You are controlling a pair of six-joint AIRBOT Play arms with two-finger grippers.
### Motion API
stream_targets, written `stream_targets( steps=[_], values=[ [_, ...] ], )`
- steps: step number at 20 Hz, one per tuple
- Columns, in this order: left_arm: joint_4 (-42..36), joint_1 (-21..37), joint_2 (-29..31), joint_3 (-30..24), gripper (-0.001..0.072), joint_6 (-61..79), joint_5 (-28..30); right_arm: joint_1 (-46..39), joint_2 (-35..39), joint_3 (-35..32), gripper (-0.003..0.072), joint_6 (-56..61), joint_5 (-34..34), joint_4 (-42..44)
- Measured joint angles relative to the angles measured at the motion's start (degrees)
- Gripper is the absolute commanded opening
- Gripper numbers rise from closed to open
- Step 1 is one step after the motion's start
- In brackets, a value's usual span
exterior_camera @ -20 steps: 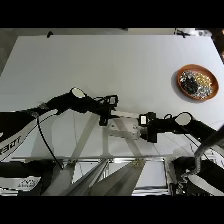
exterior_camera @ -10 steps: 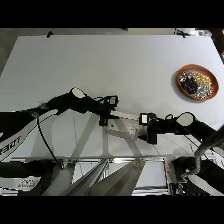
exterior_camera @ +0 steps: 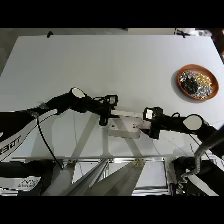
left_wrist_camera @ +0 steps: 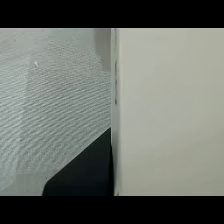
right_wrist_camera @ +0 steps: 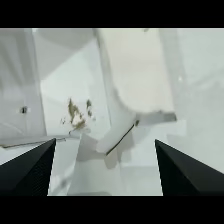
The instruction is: Fold the box and place the chain.
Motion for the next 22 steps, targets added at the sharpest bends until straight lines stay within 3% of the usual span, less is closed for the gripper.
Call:
stream_targets(
  steps=[4, 7, 13, 17, 22],
  values=[
    [0.0, 0.0, 0.0, 0.0, 0.0011, 0.1, -0.1, 1.3, 8.2, -0.1, 0.0697, 10.3, 4.2, -7.8],
    [0.0, 0.0, 0.0, 0.0, 0.0011, 0.2, -0.1, 7.6, 11.6, -1.0, 0.0696, 18.6, 4.8, -11.5],
    [0.1, 0.0, 0.0, 0.0, 0.0011, 0.2, -0.2, 23.8, 12.5, -5.0, 0.0695, 37.7, -3.5, -19.7],
    [0.1, 0.0, 0.0, 0.0, 0.0011, 0.2, -0.2, 27.3, 12.5, -6.1, 0.0692, 50.9, -6.0, -27.1],
    [0.1, 0.0, 0.0, 0.0, 0.0011, 0.2, -0.2, 28.4, 9.9, -6.4, 0.0692, 57.1, -10.2, -30.2]
  ],
)
